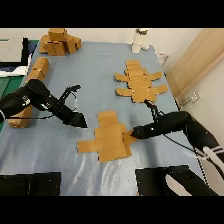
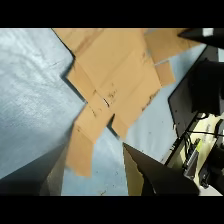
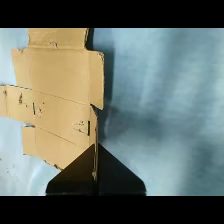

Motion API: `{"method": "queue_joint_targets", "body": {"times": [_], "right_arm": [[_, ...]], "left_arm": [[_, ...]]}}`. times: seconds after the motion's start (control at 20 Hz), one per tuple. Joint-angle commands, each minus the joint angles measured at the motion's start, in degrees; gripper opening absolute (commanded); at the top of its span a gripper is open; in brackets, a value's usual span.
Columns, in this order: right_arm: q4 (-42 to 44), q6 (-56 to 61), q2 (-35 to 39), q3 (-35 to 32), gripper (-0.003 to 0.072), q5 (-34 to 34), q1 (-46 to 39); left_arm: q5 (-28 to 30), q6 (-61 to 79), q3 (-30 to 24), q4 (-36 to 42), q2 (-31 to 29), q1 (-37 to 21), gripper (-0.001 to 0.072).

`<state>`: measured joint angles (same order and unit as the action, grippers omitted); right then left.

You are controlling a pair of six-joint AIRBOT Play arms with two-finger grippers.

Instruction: Fold the box.

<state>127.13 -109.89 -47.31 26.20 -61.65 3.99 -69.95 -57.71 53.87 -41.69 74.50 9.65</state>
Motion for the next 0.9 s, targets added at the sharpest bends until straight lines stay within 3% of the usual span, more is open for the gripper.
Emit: {"method": "queue_joint_targets", "body": {"times": [0.0,0.3,0.6,0.85], "right_arm": [[2.6,-0.2,8.6,-8.0,0.0002,7.5,6.0],[4.7,-0.1,12.7,-10.9,0.0002,11.8,14.5],[4.5,-1.2,12.6,-10.9,0.0003,12.0,16.1],[4.5,-1.2,12.6,-10.9,0.0002,11.9,16.1]], "left_arm": [[4.4,0.9,-4.1,0.9,0.0,-1.1,0.0551],[9.0,5.9,-7.4,6.8,1.2,-1.0,0.055],[9.6,5.8,-7.6,7.6,6.9,-1.1,0.055],[9.2,7.7,-7.6,13.8,11.2,-0.9,0.055]]}}
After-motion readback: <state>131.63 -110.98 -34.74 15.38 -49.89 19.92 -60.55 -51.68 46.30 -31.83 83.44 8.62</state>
